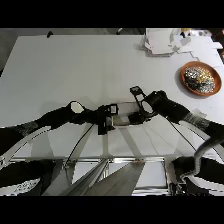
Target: Fold the box and place the chain.
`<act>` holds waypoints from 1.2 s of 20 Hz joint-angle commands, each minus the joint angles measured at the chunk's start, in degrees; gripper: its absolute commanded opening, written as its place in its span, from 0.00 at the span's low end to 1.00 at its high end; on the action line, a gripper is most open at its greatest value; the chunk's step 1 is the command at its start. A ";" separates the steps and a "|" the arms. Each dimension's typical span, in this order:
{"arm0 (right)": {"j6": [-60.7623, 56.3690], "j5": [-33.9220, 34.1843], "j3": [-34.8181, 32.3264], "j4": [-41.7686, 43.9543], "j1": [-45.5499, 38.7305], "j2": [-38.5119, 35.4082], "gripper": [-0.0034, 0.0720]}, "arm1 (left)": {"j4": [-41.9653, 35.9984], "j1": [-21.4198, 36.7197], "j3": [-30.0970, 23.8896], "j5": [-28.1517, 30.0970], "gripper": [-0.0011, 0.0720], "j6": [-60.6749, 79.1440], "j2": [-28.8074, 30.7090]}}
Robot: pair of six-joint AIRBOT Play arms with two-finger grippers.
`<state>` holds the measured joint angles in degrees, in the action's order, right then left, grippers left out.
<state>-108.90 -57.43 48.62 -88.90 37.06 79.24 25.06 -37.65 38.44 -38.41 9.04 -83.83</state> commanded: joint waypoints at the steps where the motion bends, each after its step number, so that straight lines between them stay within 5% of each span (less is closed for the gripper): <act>1: -0.17 2.36 0.07 0.20 0.02 -0.07 0.19 | -0.17 0.04 0.04 0.00 0.39 -0.13 0.04; 3: -0.15 2.47 0.07 0.22 0.02 -0.07 0.07 | -0.17 0.04 0.02 0.00 0.39 -0.13 0.04; 7: 0.00 2.47 0.07 0.24 0.02 -0.11 0.07 | -0.17 0.04 0.02 0.00 0.39 -0.11 0.04; 14: 9.64 -2.45 0.07 -0.33 -0.94 -9.49 0.47 | -0.17 0.04 0.02 0.00 0.39 -0.11 0.04; 19: 13.53 -8.72 0.74 -0.24 -7.52 -16.81 0.48 | -0.17 0.04 0.02 0.00 0.39 -0.11 0.04; 24: 20.13 -11.87 8.98 0.24 -21.81 -17.86 0.41 | -0.17 0.04 0.02 0.00 0.39 -0.11 0.04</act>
<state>-93.58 -67.20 53.49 -88.92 22.48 62.39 24.91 -37.65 38.44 -38.44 8.95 -83.81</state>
